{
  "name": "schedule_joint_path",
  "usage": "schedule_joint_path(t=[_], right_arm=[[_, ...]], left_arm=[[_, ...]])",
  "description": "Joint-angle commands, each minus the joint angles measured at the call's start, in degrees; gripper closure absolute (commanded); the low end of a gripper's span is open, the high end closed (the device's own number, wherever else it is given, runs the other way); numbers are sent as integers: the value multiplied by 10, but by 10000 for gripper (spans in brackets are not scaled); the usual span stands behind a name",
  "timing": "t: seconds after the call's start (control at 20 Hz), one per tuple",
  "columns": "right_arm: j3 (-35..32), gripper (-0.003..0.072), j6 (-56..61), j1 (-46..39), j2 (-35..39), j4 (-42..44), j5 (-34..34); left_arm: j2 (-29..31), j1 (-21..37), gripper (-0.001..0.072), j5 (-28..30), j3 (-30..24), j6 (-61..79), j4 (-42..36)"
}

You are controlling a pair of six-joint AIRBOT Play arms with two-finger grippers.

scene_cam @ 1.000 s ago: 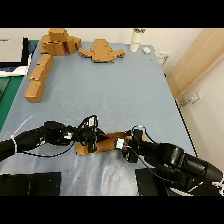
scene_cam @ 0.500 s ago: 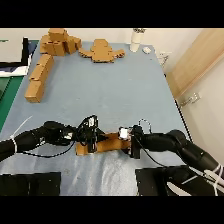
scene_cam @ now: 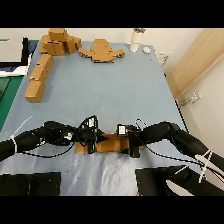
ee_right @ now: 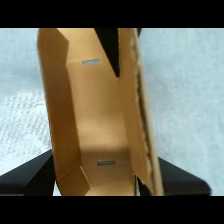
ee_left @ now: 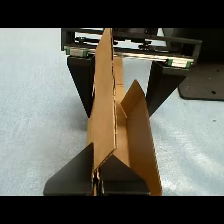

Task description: Fold the box.

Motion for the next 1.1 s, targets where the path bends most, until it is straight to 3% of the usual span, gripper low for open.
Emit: schedule_joint_path(t=[0.0,0.2,1.05], right_arm=[[2,-34,-2,-1,-5,4,-15],[3,-34,85,-1,8,-29,-22],[-9,-34,82,2,8,-22,-2]], left_arm=[[0,1,692,1,0,0,-1],[0,1,693,1,0,0,-1],[0,1,693,1,0,0,-1]])
